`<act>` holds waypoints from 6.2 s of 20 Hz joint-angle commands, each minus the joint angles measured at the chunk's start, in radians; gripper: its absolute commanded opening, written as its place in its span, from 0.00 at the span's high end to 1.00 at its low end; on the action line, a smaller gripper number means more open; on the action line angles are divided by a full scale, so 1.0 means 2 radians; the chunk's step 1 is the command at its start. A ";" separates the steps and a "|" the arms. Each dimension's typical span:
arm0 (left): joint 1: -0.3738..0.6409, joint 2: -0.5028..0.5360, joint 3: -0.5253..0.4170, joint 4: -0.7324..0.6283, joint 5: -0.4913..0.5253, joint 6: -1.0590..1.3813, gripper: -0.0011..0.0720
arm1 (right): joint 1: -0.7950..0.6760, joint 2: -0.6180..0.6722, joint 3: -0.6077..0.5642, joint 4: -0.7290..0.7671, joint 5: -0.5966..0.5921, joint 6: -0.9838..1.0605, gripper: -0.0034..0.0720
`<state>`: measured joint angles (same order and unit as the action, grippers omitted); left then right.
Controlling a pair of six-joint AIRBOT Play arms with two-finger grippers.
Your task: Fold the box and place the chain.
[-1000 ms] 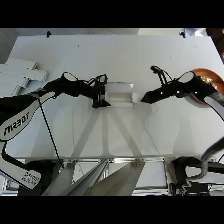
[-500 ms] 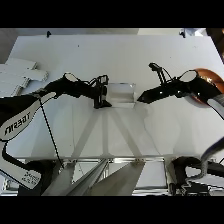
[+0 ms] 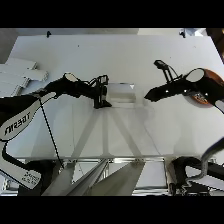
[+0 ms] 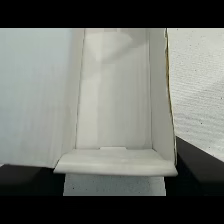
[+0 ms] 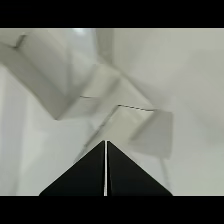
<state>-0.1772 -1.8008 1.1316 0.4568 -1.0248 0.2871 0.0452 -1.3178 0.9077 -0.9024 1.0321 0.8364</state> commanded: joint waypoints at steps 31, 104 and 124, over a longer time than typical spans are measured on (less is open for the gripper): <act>0.000 0.000 0.000 0.000 0.000 0.000 0.60 | 0.015 -0.067 -0.002 0.149 0.018 -0.041 0.76; 0.000 0.000 0.000 0.000 0.000 0.000 0.60 | 0.270 -0.104 0.076 -0.397 -0.125 0.749 0.60; 0.000 0.000 0.000 0.000 0.000 0.000 0.60 | 0.283 -0.096 0.079 -0.415 -0.101 0.772 0.59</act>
<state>-0.1776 -1.7996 1.1316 0.4553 -1.0237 0.2848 0.6106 -1.5478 1.0637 -1.7111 0.8272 2.3821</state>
